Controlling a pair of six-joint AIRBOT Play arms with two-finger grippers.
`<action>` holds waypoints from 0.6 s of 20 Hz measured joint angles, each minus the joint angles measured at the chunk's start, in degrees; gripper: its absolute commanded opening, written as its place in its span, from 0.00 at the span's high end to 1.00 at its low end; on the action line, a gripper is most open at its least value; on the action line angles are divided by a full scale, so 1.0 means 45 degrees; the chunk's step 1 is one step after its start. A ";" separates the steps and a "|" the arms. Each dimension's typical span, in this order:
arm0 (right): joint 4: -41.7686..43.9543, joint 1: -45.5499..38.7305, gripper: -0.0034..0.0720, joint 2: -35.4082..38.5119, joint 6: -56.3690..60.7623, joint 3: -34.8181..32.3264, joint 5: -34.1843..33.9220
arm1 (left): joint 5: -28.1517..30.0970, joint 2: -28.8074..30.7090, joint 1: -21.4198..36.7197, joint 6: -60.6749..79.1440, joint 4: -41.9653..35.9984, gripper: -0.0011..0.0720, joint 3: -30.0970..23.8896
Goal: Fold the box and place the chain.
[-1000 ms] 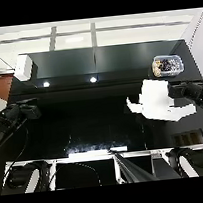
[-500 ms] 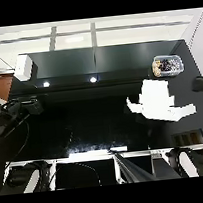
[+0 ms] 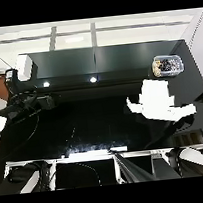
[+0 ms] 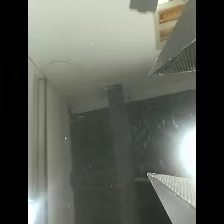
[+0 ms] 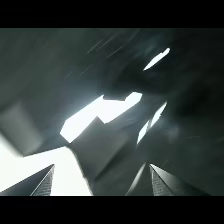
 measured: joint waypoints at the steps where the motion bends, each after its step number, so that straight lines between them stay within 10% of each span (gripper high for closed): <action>1: 0.0238 0.0112 0.02 -0.0369 -0.0432 0.0087 0.0578 | 0.0078 -0.0131 -0.0063 0.0005 -0.0068 0.03 0.0029; 4: 0.0510 0.0593 0.02 -0.0976 -0.1243 0.0199 0.1292 | 0.0189 -0.0335 -0.0151 0.0000 -0.0170 0.03 0.0083; 7: 0.0617 0.0962 0.26 -0.1219 -0.1841 0.0248 0.1637 | 0.0209 -0.0423 -0.0189 0.0000 -0.0238 0.03 0.0092; 10: 0.0665 0.1107 0.89 -0.1311 -0.2215 0.0262 0.1812 | 0.0170 -0.0461 -0.0199 0.0000 -0.0253 0.03 0.0102; 12: 0.0709 0.1166 0.90 -0.1336 -0.2433 0.0262 0.1972 | 0.0078 -0.0495 -0.0199 0.0000 -0.0253 0.03 0.0102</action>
